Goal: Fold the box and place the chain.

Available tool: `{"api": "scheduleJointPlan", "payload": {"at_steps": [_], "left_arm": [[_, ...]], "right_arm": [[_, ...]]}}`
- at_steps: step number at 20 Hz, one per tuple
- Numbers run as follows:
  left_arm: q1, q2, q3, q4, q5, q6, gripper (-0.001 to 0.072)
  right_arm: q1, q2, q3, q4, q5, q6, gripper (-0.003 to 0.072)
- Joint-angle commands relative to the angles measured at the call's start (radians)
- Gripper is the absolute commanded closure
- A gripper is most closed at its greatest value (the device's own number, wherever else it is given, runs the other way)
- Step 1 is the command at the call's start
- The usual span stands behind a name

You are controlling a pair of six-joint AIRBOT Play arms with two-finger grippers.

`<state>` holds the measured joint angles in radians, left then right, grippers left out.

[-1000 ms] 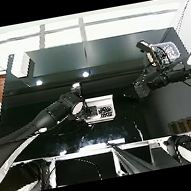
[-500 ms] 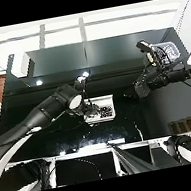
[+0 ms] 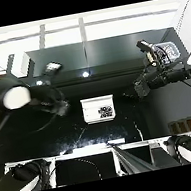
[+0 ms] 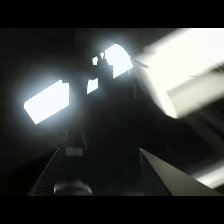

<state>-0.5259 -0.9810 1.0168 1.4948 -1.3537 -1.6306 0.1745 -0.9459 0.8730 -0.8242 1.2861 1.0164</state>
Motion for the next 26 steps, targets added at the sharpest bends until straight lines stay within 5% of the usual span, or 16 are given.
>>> {"api": "scheduleJointPlan", "payload": {"at_steps": [1, 3, 4, 9, 13, 17, 26], "left_arm": [[0.279, 0.117, -0.169, -0.28, 0.127, 0.275, 0.013], [0.426, 0.12, -0.306, -0.614, 0.112, 0.653, 0.0104], [0.473, 0.114, -0.375, -0.727, 0.101, 0.825, -0.0008], [0.439, 0.069, -0.564, -0.763, 0.285, 1.445, -0.0002], [0.312, -0.018, -0.552, -0.848, 0.404, 1.735, -0.0001], [0.18, -0.161, -0.503, -0.811, 0.412, 1.818, -0.0002], [0.172, -0.257, -0.48, -0.856, 0.461, 1.848, -0.0002]], "right_arm": [[0.0, 0.001, 0.0, 0.0, -0.008, 0.001, 0.0112], [0.0, 0.001, 0.0, 0.0, -0.009, 0.001, 0.0112], [0.0, 0.001, 0.0, 0.0, -0.01, 0.001, 0.0112], [0.0, 0.001, 0.0, 0.0, -0.014, 0.01, 0.0113], [0.0, 0.001, 0.0, 0.0, -0.015, 0.047, 0.0113], [0.0, 0.001, 0.0, 0.0, -0.026, 0.054, 0.0112], [0.0, 0.001, 0.0, 0.0, -0.041, 0.058, 0.0113]]}}
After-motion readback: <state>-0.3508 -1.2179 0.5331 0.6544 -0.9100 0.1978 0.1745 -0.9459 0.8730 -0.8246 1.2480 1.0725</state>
